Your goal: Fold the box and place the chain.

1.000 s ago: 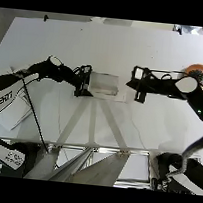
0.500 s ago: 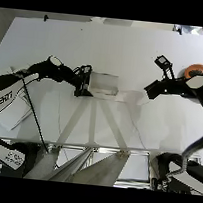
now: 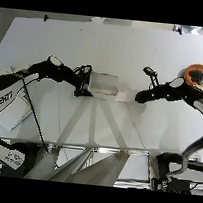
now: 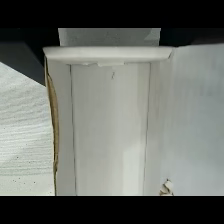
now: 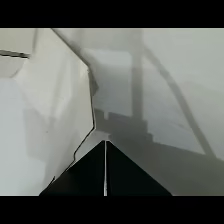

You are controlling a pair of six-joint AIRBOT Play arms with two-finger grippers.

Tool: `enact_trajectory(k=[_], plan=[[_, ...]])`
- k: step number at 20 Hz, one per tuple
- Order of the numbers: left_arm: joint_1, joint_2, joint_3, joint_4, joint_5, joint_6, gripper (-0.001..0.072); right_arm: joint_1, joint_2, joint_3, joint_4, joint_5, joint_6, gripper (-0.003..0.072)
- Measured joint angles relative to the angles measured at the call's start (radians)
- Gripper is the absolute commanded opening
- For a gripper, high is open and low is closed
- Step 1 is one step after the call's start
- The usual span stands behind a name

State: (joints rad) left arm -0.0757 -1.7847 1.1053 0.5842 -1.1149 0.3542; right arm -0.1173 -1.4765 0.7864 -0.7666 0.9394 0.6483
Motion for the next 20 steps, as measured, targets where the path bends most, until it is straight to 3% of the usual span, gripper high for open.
enact_trajectory(k=[2, 10, 12, 17, 20], plan=[[0.0, 0.0, 0.0, 0.0, 0.0, 0.0, 0.0335, 0.005, -0.009, 0.0, 0.064, 0.02, -0.021, 0.0172], [0.0, 0.0, 0.0, 0.0, 0.0, 0.0, 0.0335, 0.009, -0.014, 0.0, 0.265, 0.079, -0.081, 0.021], [0.0, 0.0, 0.0, 0.0, 0.0, 0.0, 0.0335, 0.009, -0.014, 0.0, 0.314, 0.104, -0.111, 0.0308], [0.0, 0.0, 0.0, 0.0, 0.0, 0.0, 0.0335, 0.024, -0.014, 0.0, 0.401, 0.116, -0.165, 0.0398], [0.0, 0.0, 0.0, 0.0, 0.0, 0.0, 0.0335, 0.053, -0.014, 0.0, 0.421, 0.086, -0.175, 0.0413]])
